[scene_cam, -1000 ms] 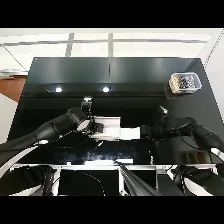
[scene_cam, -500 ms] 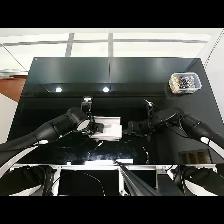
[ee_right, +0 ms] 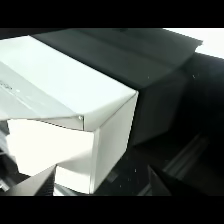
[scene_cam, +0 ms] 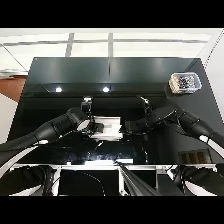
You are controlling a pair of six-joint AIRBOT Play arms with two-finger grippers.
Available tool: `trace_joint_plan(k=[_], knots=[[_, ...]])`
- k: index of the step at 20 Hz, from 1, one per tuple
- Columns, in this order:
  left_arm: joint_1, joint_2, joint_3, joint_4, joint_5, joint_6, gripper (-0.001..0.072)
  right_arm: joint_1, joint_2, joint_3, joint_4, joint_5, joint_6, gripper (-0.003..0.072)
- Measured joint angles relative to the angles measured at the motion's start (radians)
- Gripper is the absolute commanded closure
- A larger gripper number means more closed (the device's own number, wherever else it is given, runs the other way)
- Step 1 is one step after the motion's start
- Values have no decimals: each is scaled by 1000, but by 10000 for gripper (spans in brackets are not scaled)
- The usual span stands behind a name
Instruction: Fold the box and place the chain.
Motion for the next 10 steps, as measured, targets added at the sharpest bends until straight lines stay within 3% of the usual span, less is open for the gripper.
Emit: trace_joint_plan(k=[2, 4, 10], knots=[[0, 0, 0, 0, 0, 0, 676, 37, 0, 6, -24, 39, 38, 95], [0, 0, 0, 0, 0, 0, 676, 76, 0, 20, -56, 85, 87, 160], [0, 0, 0, 0, 0, 1, 675, 190, -34, 101, -279, 151, 347, 162]])
